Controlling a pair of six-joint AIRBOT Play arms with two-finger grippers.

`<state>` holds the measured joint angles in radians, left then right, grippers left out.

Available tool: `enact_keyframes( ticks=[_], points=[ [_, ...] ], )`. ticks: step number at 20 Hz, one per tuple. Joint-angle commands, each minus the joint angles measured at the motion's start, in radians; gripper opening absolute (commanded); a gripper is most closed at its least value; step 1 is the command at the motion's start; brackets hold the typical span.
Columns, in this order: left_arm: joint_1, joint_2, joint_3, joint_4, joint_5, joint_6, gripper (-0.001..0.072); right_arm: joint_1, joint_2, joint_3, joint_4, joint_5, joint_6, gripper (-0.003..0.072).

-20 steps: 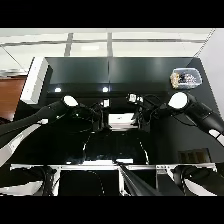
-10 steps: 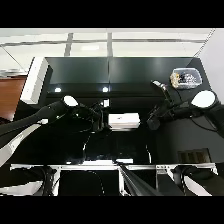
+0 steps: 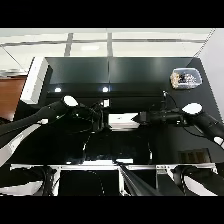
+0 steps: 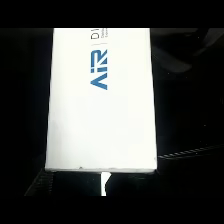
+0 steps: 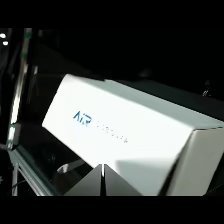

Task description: Fold the box and place the chain.

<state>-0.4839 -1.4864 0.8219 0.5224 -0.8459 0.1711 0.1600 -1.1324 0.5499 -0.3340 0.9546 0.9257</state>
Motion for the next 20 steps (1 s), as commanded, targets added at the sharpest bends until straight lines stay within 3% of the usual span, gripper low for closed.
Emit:
enact_keyframes(
  ticks=[1,9,12,16,17,19,20],
  points=[
    [-0.001,0.000,0.000,0.000,0.004,0.000,0.0504,0.003,-0.063,-0.010,0.018,-0.037,0.010,0.0014],
    [-0.001,-0.001,0.000,-0.007,0.003,0.001,0.0503,0.040,-0.067,-0.008,-0.030,-0.030,0.014,0.0014],
    [0.000,-0.001,0.000,-0.007,0.004,0.001,0.0503,0.034,-0.067,0.018,-0.055,0.058,0.010,0.0014],
    [0.009,0.002,0.007,-0.006,0.005,0.000,0.0506,-0.070,-0.013,0.145,-0.142,0.299,0.019,0.0014],
    [0.016,0.006,0.014,-0.002,0.004,0.000,0.0521,-0.114,0.022,0.161,-0.166,0.351,0.037,0.0014],
    [0.026,0.025,0.027,0.036,0.004,-0.002,0.0716,-0.212,0.121,0.162,-0.261,0.436,0.073,0.0014],
    [0.030,0.043,0.033,0.074,0.000,-0.022,0.0716,-0.254,0.172,0.159,-0.346,0.449,0.105,0.0014]
  ],
)
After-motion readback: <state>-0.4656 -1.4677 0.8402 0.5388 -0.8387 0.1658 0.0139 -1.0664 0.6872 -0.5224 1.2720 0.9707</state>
